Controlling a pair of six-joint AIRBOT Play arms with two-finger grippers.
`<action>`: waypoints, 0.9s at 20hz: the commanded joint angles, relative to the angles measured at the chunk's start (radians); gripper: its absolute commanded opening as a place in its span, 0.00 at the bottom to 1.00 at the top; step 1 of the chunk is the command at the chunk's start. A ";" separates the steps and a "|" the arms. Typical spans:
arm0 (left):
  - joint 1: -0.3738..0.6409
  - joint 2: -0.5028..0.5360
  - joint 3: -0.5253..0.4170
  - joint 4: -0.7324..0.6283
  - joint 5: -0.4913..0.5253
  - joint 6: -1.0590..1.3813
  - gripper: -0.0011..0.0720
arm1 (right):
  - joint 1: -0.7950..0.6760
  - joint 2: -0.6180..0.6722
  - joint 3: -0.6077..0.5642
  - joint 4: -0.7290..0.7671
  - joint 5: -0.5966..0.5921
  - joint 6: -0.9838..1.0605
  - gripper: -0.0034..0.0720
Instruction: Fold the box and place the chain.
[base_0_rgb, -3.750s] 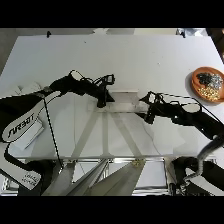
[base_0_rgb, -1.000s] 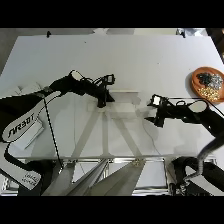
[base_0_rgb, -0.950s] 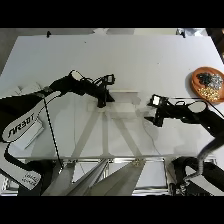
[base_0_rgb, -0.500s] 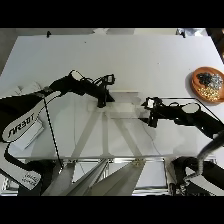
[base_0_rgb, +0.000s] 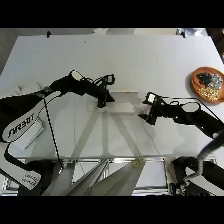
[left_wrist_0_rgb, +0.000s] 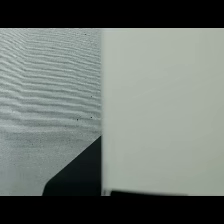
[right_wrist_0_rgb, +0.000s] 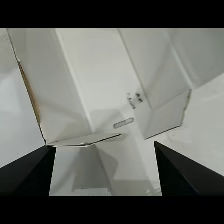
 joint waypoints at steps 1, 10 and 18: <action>0.000 0.000 0.000 0.000 0.000 0.000 0.03 | 0.001 0.000 0.019 0.009 -0.023 0.030 0.94; 0.000 0.000 0.000 0.000 0.000 0.000 0.03 | -0.053 -0.051 0.090 0.006 0.084 -0.074 0.94; 0.000 0.000 0.000 0.000 0.000 0.000 0.03 | -0.060 -0.148 0.195 -0.006 0.185 -0.114 0.94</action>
